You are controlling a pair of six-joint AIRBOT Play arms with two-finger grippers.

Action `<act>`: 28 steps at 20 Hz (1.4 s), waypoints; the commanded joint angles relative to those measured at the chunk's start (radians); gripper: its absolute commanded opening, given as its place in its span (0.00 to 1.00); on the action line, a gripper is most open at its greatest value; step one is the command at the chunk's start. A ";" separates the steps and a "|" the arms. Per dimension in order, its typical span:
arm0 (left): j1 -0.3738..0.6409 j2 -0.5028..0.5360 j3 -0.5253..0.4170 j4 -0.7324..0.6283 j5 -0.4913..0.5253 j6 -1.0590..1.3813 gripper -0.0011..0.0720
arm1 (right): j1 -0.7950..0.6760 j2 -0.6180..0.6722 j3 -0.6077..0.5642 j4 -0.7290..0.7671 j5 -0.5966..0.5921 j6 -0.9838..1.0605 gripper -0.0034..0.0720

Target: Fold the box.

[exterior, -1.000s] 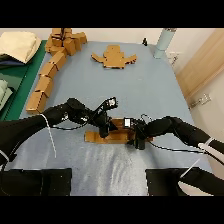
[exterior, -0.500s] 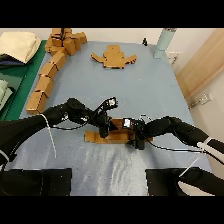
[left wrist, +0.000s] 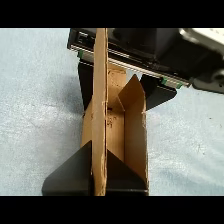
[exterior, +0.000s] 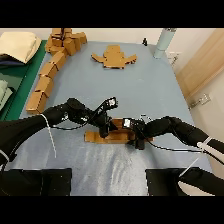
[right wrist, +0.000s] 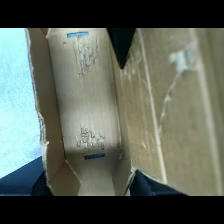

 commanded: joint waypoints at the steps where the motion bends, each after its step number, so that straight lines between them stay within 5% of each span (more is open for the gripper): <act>1: 0.000 0.000 0.000 0.000 0.000 0.000 0.03 | 0.001 -0.001 0.000 0.000 0.000 0.000 0.81; 17: 0.001 0.040 0.000 0.005 0.029 -0.001 0.05 | 0.001 -0.001 0.000 0.000 0.000 0.000 0.81; 19: 0.001 0.058 0.000 0.004 0.038 -0.013 0.87 | 0.001 -0.001 0.000 0.000 0.000 0.000 0.81; 24: 0.007 0.088 0.000 0.049 0.036 -0.123 0.91 | 0.001 -0.001 0.000 0.000 0.000 0.000 0.81; 28: 0.077 0.174 0.000 0.350 -0.006 -0.475 0.91 | 0.001 -0.001 0.000 0.000 0.000 0.000 0.81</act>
